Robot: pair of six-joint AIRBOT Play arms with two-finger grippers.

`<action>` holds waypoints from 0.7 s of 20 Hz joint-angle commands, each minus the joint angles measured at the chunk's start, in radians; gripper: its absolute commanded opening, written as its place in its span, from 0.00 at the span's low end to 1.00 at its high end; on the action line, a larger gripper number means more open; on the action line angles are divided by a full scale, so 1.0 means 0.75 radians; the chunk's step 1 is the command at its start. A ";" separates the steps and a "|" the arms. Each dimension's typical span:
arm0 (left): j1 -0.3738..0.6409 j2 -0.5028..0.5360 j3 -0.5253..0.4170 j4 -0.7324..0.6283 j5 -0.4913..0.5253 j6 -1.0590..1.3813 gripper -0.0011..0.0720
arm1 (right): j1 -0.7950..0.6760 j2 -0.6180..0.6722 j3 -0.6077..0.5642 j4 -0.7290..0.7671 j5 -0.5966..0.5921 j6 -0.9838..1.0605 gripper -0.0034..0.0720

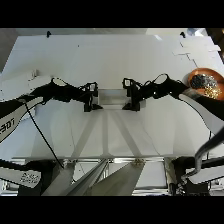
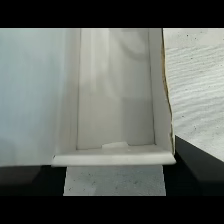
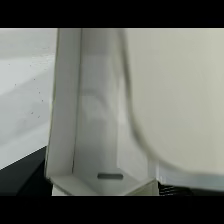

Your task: Fold the box and place the chain.

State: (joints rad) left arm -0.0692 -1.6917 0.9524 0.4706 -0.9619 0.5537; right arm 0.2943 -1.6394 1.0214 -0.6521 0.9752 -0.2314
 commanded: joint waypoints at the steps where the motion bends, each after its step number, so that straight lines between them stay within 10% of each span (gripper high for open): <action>1: 0.002 0.001 0.001 0.006 -0.015 -0.001 0.31 | -0.012 0.109 0.001 -0.231 0.003 0.094 0.88; 10: 0.002 0.001 0.001 0.007 -0.015 -0.001 0.31 | -0.151 0.288 0.001 -0.346 0.159 0.386 0.78; 12: 0.002 0.001 0.001 0.007 -0.015 -0.001 0.31 | -0.133 0.310 0.001 -0.313 0.234 0.475 0.60; 14: 0.002 0.001 0.001 0.007 -0.015 -0.001 0.31 | -0.101 0.316 0.001 -0.251 0.323 0.592 0.12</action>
State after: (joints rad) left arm -0.0685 -1.6917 0.9524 0.4751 -0.9699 0.5529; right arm 0.2035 -1.4204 1.0210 -0.8810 1.1267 0.0917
